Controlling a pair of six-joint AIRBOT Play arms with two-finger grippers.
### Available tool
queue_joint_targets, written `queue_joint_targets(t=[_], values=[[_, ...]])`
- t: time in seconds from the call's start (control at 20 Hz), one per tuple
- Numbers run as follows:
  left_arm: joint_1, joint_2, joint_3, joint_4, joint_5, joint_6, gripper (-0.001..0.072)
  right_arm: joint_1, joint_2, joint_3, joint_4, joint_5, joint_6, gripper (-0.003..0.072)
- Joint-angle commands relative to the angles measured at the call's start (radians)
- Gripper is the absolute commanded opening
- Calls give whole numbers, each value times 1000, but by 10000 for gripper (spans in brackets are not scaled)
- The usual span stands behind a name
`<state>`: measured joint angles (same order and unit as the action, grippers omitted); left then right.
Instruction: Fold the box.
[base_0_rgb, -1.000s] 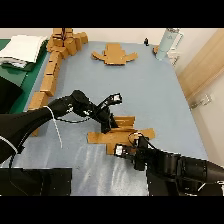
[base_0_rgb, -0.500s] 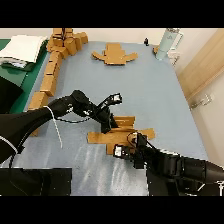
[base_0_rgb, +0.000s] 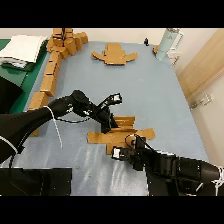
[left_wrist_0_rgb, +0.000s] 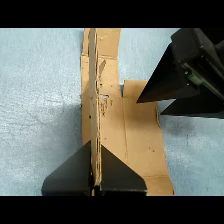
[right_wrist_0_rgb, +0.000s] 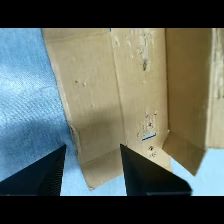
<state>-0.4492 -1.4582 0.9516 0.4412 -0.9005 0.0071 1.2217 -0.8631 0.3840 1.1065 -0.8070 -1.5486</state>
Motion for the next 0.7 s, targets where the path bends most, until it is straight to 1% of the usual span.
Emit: queue_joint_targets(t=[0.0,0.5,0.55,0.65], values=[[0,0,0,0,0,0,13,0,-8,10,-30,5,4,523],[0,0,0,0,0,0,13,-1,17,63,-76,7,5,523],[0,-1,0,0,0,0,13,-1,21,63,-105,8,25,523],[0,-1,0,0,0,0,13,-1,21,63,-214,19,145,523]])
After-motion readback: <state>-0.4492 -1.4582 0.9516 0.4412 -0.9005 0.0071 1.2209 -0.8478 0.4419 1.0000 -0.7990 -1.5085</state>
